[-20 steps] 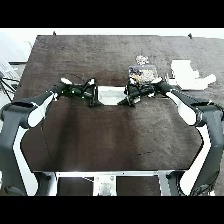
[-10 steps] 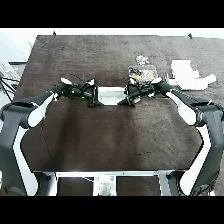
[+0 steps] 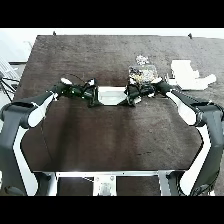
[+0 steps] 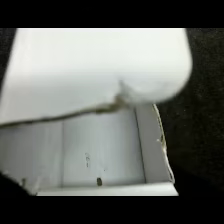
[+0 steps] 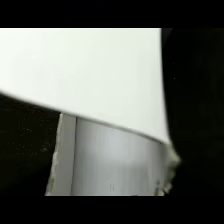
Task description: Fold the box and place the chain.
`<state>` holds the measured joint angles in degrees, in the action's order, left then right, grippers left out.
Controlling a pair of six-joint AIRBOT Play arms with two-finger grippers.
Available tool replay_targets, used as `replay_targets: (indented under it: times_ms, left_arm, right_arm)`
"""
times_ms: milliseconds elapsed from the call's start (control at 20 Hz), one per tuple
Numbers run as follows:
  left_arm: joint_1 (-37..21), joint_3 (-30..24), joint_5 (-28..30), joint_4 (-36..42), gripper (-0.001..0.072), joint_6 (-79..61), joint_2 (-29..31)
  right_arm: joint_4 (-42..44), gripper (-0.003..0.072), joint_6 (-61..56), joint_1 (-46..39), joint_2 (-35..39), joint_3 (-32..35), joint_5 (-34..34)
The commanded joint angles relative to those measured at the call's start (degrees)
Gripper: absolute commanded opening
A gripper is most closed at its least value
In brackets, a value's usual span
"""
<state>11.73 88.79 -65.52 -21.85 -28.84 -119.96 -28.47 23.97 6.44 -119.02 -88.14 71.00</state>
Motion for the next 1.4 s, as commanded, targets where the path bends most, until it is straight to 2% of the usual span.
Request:
replay_targets:
  times_ms: [0, 250, 350, 550, 650, 700, 750, 800, 900, 1100, 1350]
  left_arm:
    - [0.0, 0.0, 0.1, 0.0, 0.0532, 0.3, 0.0]
    - [0.0, 0.0, 0.1, 0.0, 0.0532, 0.3, 0.0]
    - [0.0, 0.0, 0.1, 0.0, 0.0532, 0.3, 0.0]
    - [-0.1, 0.0, 0.2, 0.0, 0.0531, 0.3, 0.0]
    - [-0.1, 0.0, 0.2, 0.0, 0.0532, 0.3, 0.0]
    - [0.0, 0.0, 0.2, 0.0, 0.0532, 0.3, 0.0]
    - [-0.1, 0.0, 0.2, 0.0, 0.0532, 0.3, 0.0]
    - [0.0, 0.0, 0.2, 0.0, 0.0532, 0.3, 0.0]
    - [-0.1, 0.0, 0.2, 0.0, 0.0532, 0.3, 0.0]
    - [-0.1, 0.0, 0.2, 0.0, 0.0532, 0.3, 0.0]
    - [-0.1, 0.0, 0.1, 0.0, 0.0532, 0.3, 0.0]
  right_arm:
    - [0.2, 0.062, -2.6, -0.2, 1.6, -0.1, 0.9]
    - [-16.1, 0.0621, -15.5, -0.5, 8.8, -0.1, 1.0]
    - [-19.6, 0.0621, -20.5, -1.3, 11.4, -0.1, 1.1]
    - [-21.1, 0.062, -23.7, -4.7, 16.5, -0.1, 1.1]
    - [-19.0, 0.0614, -26.5, -5.7, 18.8, 0.0, 1.3]
    - [-15.9, 0.0495, -26.8, -5.9, 19.4, 0.0, 2.8]
    - [-12.0, 0.0202, -26.8, -5.7, 19.5, 0.0, 5.2]
    - [-8.2, 0.0018, -26.8, -5.3, 19.3, 0.3, 7.3]
    - [-4.4, 0.0016, -26.8, -3.5, 19.2, 2.0, 7.4]
    - [-3.8, 0.0016, -26.7, 0.6, 17.9, 4.8, 4.6]
    - [-1.0, 0.0016, -26.3, 2.7, 16.7, 4.7, -7.5]
